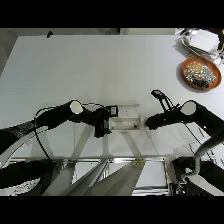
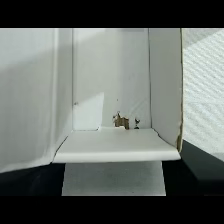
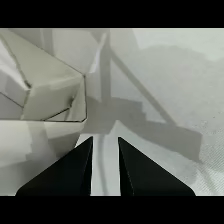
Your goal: Fold the box and place the chain.
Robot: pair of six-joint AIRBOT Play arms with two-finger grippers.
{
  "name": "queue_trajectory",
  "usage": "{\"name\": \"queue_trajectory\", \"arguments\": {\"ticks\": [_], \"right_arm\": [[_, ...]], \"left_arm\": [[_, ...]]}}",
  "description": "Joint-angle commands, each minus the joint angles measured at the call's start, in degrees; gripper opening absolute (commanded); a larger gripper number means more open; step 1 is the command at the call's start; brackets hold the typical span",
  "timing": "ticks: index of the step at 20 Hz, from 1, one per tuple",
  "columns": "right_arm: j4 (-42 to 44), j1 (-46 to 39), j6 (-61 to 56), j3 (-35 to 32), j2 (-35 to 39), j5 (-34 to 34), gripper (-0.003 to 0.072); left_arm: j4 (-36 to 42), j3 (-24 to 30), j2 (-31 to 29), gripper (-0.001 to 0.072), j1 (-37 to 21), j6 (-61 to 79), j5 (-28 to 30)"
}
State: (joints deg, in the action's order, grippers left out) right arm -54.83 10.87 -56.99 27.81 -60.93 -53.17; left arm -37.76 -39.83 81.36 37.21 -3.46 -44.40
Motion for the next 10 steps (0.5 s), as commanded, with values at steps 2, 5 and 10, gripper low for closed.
{"name": "queue_trajectory", "arguments": {"ticks": [2, 5, 10], "right_arm": [[0.9, 0.3, 0.0, 0.5, 3.3, -3.3, 0.0182], [2.3, 0.3, -0.2, 0.5, 3.7, -6.6, 0.0203], [3.0, 0.3, -0.7, 0.8, 4.5, -9.2, 0.0249]], "left_arm": [[0.0, 0.0, 0.0, 0.0286, 0.0, 0.0, 0.0], [0.0, 0.0, 0.0, 0.0286, 0.0, 0.0, 0.0], [0.0, 0.0, 0.0, 0.0286, 0.0, 0.0, 0.0]]}}
